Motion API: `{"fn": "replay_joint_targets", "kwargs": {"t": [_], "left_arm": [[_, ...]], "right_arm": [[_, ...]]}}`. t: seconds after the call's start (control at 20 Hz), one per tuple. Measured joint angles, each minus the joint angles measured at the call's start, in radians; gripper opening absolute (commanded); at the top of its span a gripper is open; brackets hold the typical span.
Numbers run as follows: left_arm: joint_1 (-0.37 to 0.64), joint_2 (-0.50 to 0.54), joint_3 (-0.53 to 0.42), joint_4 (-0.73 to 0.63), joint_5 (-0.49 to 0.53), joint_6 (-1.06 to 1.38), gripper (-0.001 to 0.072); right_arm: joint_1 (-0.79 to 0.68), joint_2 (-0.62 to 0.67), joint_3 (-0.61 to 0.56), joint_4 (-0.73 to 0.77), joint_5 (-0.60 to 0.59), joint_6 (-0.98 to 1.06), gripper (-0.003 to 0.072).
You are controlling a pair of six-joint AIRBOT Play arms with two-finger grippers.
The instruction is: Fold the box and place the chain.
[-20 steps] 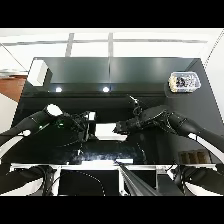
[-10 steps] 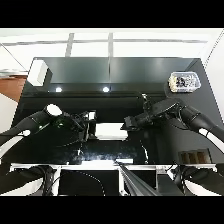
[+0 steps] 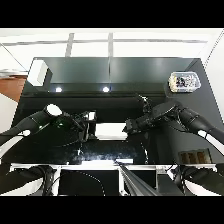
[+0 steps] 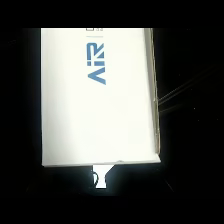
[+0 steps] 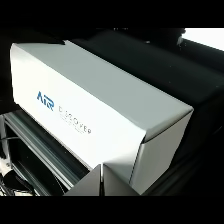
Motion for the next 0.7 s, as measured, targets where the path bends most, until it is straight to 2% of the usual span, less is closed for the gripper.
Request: {"fn": "replay_joint_targets", "kwargs": {"t": [0.35,0.7], "left_arm": [[0.0,0.0,0.0,0.002,-0.001,0.002,0.0501],[0.0,0.0,0.0,-0.002,-0.002,-0.005,0.0502]], "right_arm": [[0.035,-0.011,-0.003,-0.041,0.03,0.028,0.0023],[0.04,-0.005,0.029,-0.058,0.006,0.037,0.0024]]}}
